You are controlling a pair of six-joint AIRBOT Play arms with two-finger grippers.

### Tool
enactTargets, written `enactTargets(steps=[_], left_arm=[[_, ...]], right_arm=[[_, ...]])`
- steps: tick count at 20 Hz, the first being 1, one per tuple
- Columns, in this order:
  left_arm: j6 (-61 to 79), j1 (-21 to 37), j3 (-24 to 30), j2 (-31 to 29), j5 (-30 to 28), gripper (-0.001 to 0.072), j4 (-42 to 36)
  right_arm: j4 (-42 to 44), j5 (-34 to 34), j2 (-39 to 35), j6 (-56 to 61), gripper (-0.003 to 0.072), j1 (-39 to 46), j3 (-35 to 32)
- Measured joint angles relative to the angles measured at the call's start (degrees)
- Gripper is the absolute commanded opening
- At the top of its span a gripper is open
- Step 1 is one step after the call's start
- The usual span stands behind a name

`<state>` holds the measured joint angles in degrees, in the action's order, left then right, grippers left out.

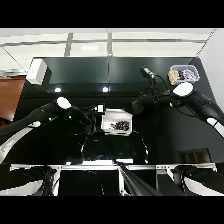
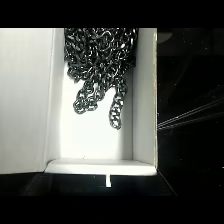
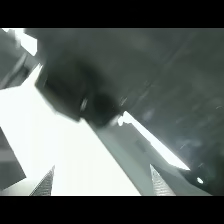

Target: Fold the box and place the chain.

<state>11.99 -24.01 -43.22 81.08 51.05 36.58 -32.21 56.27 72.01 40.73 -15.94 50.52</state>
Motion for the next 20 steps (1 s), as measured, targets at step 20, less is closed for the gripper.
enactTargets(steps=[20], left_arm=[[-0.5, 0.0, 0.0, 0.0, -0.2, 0.0462, 0.0]], right_arm=[[-15.8, 1.6, 0.1, -17.0, 0.0553, -11.7, 1.7]])
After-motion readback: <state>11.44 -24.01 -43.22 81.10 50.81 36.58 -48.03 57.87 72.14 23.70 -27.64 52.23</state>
